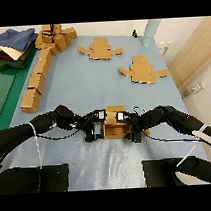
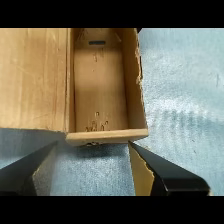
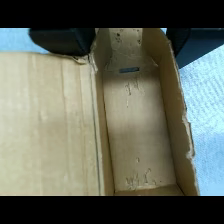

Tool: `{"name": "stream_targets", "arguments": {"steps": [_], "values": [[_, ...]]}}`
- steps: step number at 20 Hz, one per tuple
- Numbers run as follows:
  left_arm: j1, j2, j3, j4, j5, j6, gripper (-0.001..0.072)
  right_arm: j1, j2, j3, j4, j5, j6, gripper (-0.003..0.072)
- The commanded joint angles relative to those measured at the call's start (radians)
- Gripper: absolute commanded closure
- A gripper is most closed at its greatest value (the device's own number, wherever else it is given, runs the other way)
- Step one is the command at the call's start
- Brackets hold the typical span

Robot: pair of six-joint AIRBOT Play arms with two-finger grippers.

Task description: Fold the box.

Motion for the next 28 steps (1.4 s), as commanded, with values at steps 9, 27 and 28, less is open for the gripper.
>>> {"name": "stream_targets", "arguments": {"steps": [9,27,28], "values": [[0.019,0.012,0.0,0.036,-0.035,-0.048,0.0019,0.001,0.0,0.001,0.003,0.002,0.001,0.0179],[-0.075,0.015,0.0,0.149,0.08,-0.269,0.0019,0.001,0.0,0.0,0.003,0.002,0.001,0.0179],[-0.075,0.015,0.0,0.147,0.07,-0.263,0.0019,0.001,0.0,0.001,0.003,0.002,0.001,0.0178]]}}
